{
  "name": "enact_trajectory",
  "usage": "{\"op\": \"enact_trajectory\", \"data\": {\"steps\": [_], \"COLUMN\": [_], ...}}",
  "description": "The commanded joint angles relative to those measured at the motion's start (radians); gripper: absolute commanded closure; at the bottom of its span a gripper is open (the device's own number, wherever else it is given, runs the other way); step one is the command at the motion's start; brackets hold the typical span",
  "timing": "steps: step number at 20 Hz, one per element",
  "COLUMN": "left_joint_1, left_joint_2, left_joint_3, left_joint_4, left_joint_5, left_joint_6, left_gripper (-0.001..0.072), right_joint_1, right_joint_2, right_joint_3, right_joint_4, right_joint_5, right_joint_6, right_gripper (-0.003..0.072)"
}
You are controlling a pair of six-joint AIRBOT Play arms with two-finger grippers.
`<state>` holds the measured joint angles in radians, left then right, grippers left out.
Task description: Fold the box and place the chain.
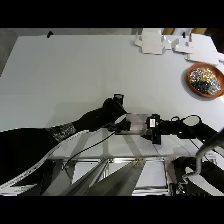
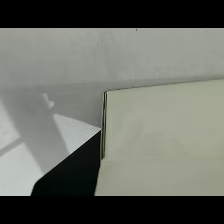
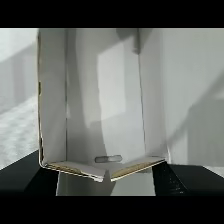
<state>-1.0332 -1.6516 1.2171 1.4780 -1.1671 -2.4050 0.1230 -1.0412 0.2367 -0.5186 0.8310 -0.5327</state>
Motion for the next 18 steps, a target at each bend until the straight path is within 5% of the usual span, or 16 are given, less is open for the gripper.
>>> {"op": "enact_trajectory", "data": {"steps": [1, 4, 5, 7, 8, 15, 18], "left_joint_1": [0.015, 0.055, 0.07, 0.097, 0.108, 0.168, 0.22], "left_joint_2": [0.027, 0.088, 0.11, 0.144, 0.156, 0.204, 0.283], "left_joint_3": [0.0, 0.0, 0.0, 0.0, 0.0, 0.0, -0.005], "left_joint_4": [-0.008, -0.007, -0.008, -0.017, -0.031, -0.153, -0.151], "left_joint_5": [-0.014, -0.063, -0.085, -0.106, -0.106, -0.117, -0.159], "left_joint_6": [0.002, 0.085, 0.132, 0.171, 0.186, 0.522, 0.865], "left_gripper": [0.0604, 0.0594, 0.0528, 0.0239, 0.0191, 0.0187, 0.0075], "right_joint_1": [0.0, 0.0, 0.0, 0.0, 0.0, 0.0, 0.0], "right_joint_2": [0.0, 0.0, 0.0, 0.0, 0.0, 0.0, 0.0], "right_joint_3": [0.0, 0.0, 0.0, 0.0, 0.0, 0.0, 0.0], "right_joint_4": [0.0, 0.0, 0.0, 0.0, 0.0, 0.0, 0.0], "right_joint_5": [0.003, 0.003, 0.003, 0.003, 0.003, 0.002, 0.003], "right_joint_6": [0.001, 0.001, 0.001, 0.001, 0.001, 0.001, 0.001], "right_gripper": [0.0124, 0.0124, 0.0124, 0.0124, 0.0124, 0.0124, 0.0124]}}
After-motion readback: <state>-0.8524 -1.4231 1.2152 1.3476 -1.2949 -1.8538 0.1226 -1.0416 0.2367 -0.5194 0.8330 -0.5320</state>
